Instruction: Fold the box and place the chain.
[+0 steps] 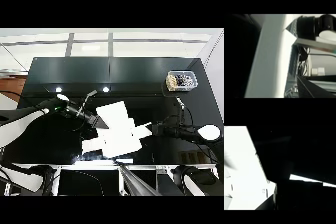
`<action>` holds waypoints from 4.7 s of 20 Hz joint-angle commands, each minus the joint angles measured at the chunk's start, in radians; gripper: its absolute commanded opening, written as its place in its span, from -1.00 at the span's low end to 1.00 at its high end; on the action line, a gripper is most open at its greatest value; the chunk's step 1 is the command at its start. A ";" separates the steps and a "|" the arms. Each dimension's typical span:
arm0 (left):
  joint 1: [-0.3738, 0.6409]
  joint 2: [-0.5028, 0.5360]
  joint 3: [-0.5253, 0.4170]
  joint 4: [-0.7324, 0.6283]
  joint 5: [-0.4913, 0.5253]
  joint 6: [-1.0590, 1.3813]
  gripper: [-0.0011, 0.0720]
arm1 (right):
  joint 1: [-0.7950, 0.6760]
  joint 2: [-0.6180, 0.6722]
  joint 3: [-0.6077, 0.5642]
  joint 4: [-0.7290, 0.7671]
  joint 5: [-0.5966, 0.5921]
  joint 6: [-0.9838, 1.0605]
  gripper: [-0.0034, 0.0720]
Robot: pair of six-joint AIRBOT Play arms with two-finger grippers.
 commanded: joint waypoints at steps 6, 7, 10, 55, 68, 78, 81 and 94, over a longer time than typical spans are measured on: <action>-0.014 0.019 0.009 0.116 0.053 -0.078 0.71 | 0.001 0.001 0.000 0.001 -0.017 0.001 -0.81; -0.021 0.033 0.008 0.138 0.077 -0.096 0.71 | 0.001 0.001 0.000 0.001 -0.019 0.001 -0.81; -0.057 0.074 0.008 0.134 0.113 -0.100 0.71 | 0.001 0.001 0.000 0.001 -0.031 0.001 -0.81; -0.323 0.282 0.037 0.488 0.505 0.277 -0.90 | -0.139 -0.002 0.054 -0.075 0.111 -0.935 0.98; -0.323 0.282 0.037 0.488 0.506 0.277 -0.90 | 0.195 -0.135 -0.014 -0.166 -0.011 -1.040 0.97; -0.323 0.282 0.037 0.489 0.506 0.277 -0.90 | 0.248 -0.166 -0.011 -0.221 -0.027 -1.039 0.97; -0.323 0.282 0.037 0.489 0.506 0.277 -0.90 | 0.245 -0.165 -0.001 -0.286 -0.008 -1.030 0.97; -0.323 0.282 0.037 0.488 0.506 0.277 -0.90 | 0.306 -0.190 -0.004 -0.055 -0.106 -1.043 0.98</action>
